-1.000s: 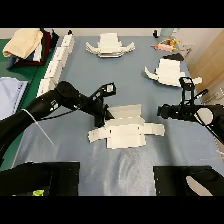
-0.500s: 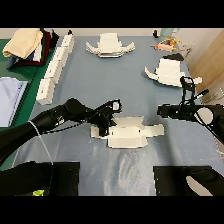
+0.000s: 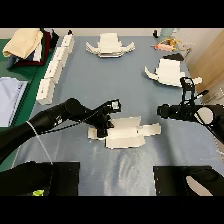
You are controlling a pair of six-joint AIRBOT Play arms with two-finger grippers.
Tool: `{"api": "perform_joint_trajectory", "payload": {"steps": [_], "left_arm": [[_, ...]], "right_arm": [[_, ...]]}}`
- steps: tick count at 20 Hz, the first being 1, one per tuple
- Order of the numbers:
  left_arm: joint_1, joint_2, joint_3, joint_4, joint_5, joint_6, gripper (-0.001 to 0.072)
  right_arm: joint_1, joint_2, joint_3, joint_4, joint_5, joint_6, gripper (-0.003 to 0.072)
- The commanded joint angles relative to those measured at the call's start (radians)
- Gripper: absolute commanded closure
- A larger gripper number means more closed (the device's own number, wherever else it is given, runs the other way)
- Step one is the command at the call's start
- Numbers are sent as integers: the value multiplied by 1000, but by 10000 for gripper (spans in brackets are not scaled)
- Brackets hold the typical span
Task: Fold the box.
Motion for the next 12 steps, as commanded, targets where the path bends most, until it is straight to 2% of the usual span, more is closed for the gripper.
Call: {"api": "perform_joint_trajectory", "payload": {"steps": [1,12], "left_arm": [[18,11,65,43,-76,-85,698],[16,-46,67,-11,-96,-46,698]], "right_arm": [[1,1,-1,2,5,0,461],[1,1,-1,2,5,0,461]]}}
